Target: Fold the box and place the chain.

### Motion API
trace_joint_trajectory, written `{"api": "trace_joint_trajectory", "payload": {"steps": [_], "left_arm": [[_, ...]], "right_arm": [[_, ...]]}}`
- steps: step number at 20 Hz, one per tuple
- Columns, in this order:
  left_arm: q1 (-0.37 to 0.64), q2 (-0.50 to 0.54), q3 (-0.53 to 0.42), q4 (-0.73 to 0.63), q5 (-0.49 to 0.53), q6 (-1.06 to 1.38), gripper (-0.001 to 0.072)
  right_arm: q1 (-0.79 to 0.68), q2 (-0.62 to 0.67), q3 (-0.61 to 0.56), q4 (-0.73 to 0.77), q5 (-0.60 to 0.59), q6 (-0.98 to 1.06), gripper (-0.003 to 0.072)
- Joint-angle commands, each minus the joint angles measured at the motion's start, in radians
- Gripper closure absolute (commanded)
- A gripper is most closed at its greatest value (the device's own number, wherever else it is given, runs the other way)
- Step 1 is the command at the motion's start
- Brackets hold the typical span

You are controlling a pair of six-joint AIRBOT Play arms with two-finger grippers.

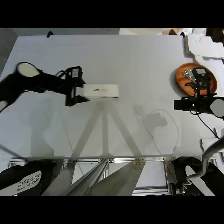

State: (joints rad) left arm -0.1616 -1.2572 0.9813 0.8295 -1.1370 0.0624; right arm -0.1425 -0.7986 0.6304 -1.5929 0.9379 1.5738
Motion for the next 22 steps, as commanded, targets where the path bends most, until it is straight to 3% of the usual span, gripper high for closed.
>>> {"api": "trace_joint_trajectory", "payload": {"steps": [1,5,9,12,17,22], "left_arm": [[0.006,0.193,0.001,0.435,0.001,-0.408,0.0702],[0.008,0.32,0.001,0.801,-0.003,-0.79,0.0702],[0.098,0.342,-0.001,0.846,0.071,-1.1,0.0707],[0.248,0.342,-0.002,0.752,0.272,-1.283,0.0707],[0.453,0.313,-0.083,0.375,0.61,-1.291,0.0705],[0.465,0.116,-0.164,0.343,0.67,-1.089,0.0704]], "right_arm": [[-0.001,-0.001,0.0,0.004,0.013,0.0,0.0675],[-0.001,-0.001,0.0,0.005,0.013,0.0,0.0675],[-0.001,-0.001,0.0,0.005,0.013,0.0,0.0675],[-0.001,-0.001,0.0,0.005,0.013,0.0,0.0675],[-0.001,-0.001,0.0,0.005,0.012,0.0,0.0675],[-0.001,-0.001,0.0,0.004,0.011,0.0,0.0675]]}}
